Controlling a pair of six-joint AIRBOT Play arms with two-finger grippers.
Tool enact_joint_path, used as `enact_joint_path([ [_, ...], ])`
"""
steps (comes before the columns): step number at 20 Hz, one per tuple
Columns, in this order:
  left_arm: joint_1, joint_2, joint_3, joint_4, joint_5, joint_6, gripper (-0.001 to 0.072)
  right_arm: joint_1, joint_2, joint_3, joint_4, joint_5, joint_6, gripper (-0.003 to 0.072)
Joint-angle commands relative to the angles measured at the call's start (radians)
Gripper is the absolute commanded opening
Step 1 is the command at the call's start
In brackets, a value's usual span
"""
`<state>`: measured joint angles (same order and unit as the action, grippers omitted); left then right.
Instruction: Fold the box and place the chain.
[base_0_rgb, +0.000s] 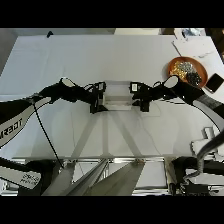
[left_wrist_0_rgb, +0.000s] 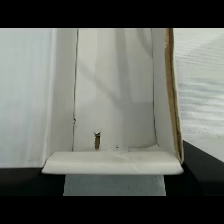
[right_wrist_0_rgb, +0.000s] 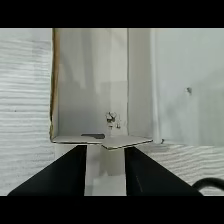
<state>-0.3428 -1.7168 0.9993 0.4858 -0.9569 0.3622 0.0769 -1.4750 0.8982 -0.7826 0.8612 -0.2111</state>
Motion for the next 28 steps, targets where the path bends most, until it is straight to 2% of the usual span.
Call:
enact_joint_path([
  [1,0.0,0.0,0.0,0.0,0.0,0.0,0.0153,0.001,-0.006,0.0,0.044,-0.017,-0.009,0.0215],
  [5,0.0,0.0,0.0,0.0,0.0,0.0,0.0153,0.001,-0.006,0.0,0.14,-0.035,-0.064,0.0215],
  [7,0.0,0.0,0.0,0.0,0.0,0.0,0.0153,0.009,-0.006,0.0,0.159,-0.066,-0.063,0.0157],
  [10,0.0,0.0,0.0,0.0,0.0,0.0,0.0153,0.026,-0.007,0.0,0.159,-0.085,-0.064,0.0157],
  [11,0.0,0.0,0.0,0.0,0.0,0.0,0.0153,0.03,-0.009,0.0,0.161,-0.089,-0.063,0.0178],
  [12,0.0,0.0,0.0,0.0,0.0,0.0,0.0153,0.03,-0.012,0.0,0.163,-0.091,-0.063,0.0248],
  [14,0.0,0.0,0.0,0.0,0.0,0.0,0.0153,0.03,-0.018,0.0,0.162,-0.092,-0.06,0.0443],
  [17,0.0,0.0,0.0,0.0,0.0,0.0,0.0153,0.03,-0.019,0.0,0.162,-0.092,-0.06,0.0477],
  [21,0.0,0.0,0.0,0.0,0.0,0.0,0.0153,0.03,-0.019,0.0,0.162,-0.085,-0.059,0.0472],
  [22,0.0,0.0,0.0,0.0,0.0,0.0,0.0153,0.03,-0.019,0.0,0.159,-0.085,-0.059,0.0413],
  [23,0.0,0.0,0.0,0.0,0.0,0.0,0.0153,0.03,-0.018,0.0,0.146,-0.085,-0.059,0.0188],
  [24,0.0,0.0,0.0,0.0,0.0,0.0,0.0153,0.029,-0.013,0.0,0.131,-0.086,-0.045,0.0014],
  [28,0.0,0.0,0.0,0.0,0.0,0.0,0.0153,0.029,0.056,0.0,0.124,-0.064,0.005,0.0016],
])
